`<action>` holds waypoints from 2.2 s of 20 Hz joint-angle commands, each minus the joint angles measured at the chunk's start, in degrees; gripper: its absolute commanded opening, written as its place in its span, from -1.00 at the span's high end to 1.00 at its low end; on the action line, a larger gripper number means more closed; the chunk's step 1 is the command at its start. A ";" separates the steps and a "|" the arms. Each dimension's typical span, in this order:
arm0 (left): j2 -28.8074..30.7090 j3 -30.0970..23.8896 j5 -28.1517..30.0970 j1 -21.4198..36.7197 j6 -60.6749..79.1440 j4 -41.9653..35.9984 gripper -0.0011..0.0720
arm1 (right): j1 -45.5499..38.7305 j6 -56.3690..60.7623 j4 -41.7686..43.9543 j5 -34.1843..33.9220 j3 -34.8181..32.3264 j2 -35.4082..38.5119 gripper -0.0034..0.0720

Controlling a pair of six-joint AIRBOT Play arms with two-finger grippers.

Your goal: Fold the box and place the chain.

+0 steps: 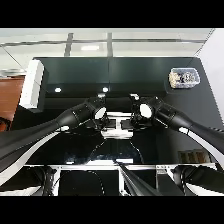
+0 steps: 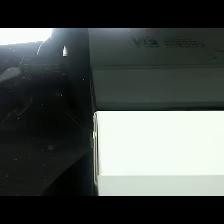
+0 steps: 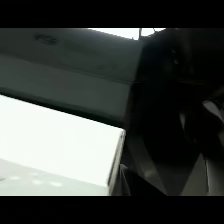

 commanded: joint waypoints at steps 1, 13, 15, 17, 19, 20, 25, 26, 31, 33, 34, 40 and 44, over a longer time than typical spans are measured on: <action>0.02 0.04 -0.02 0.02 0.02 0.15 0.88 | 1.03 4.11 -1.90 0.44 0.39 -0.81 0.28; 0.02 0.04 -0.07 0.02 0.02 0.17 0.88 | 3.37 13.81 -7.06 4.72 4.20 -3.52 0.87; 0.02 0.04 -0.07 0.02 0.02 0.17 0.88 | 3.39 13.79 -6.34 4.74 4.20 -3.50 0.87; 0.02 0.04 -0.07 0.02 0.04 0.17 0.88 | 3.39 13.79 -6.21 4.76 4.20 -3.52 0.84; 0.02 0.04 -0.09 0.02 0.02 0.15 0.88 | 3.37 13.81 -5.95 4.74 4.20 -3.50 0.20; 0.02 0.04 -0.09 0.02 0.04 0.15 0.88 | 3.37 13.81 -5.90 4.70 4.20 -3.52 0.20; 0.02 0.04 -0.04 0.02 0.02 0.15 0.88 | 3.72 13.81 -6.14 3.50 4.15 -3.69 0.20; 0.02 0.04 -0.04 0.02 0.02 0.15 0.88 | 3.80 13.84 -6.23 3.13 4.15 -3.78 0.20; 0.02 0.04 -0.09 0.02 0.02 0.15 0.88 | 3.80 13.79 -6.45 2.49 4.15 -4.85 0.79; 0.02 0.04 -0.04 0.02 0.02 0.17 0.88 | 3.80 13.51 -6.51 2.97 4.15 -4.85 0.87; 0.02 0.04 -0.04 0.02 0.02 0.17 0.88 | 3.80 12.98 -6.51 2.93 4.15 -4.85 0.87; 0.02 0.04 -0.07 0.02 0.02 0.15 0.88 | 3.63 11.63 -6.84 2.95 4.28 -4.72 0.23; 0.02 0.04 -0.09 0.02 0.02 0.17 0.88 | 3.34 4.35 -6.80 7.56 6.67 -1.79 0.09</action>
